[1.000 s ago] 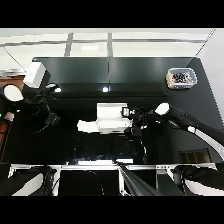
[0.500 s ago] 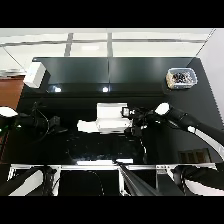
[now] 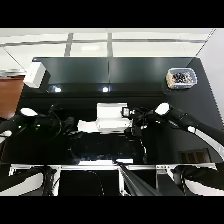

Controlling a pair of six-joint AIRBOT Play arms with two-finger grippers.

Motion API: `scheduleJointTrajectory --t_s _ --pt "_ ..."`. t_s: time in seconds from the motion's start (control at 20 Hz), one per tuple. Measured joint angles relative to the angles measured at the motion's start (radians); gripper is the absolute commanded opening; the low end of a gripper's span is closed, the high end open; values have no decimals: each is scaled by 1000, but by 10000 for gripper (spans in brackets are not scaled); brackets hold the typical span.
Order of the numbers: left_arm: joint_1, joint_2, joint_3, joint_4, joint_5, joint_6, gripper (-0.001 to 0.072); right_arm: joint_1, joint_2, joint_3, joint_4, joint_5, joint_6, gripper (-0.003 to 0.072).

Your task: Fold the box and place the chain.

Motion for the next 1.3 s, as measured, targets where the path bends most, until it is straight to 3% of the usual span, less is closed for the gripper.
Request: scheduleJointTrajectory --t_s 0.25,0.3,0.4,0.45,0.65,1.0,1.2,1.3 --pt "-127 -77 69 -111 36 42 29 0 0 0 0 0 0 108" --pt "-139 -87 83 -126 31 51 108 0 0 0 0 0 0 108" --pt "-150 -100 105 -151 20 52 433 0 0 0 0 0 0 108" --pt "-150 -104 115 -158 10 52 548 0 0 0 0 0 0 108" --pt "-146 -111 151 -171 -48 52 561 0 0 0 0 0 0 108" --pt "-240 -113 233 -169 -89 47 556 0 0 0 0 0 0 108" --pt "-278 -114 280 -111 -80 -63 395 0 0 0 0 0 0 108" --pt "-293 -114 304 -94 -75 -106 393 0 0 0 0 0 0 108"
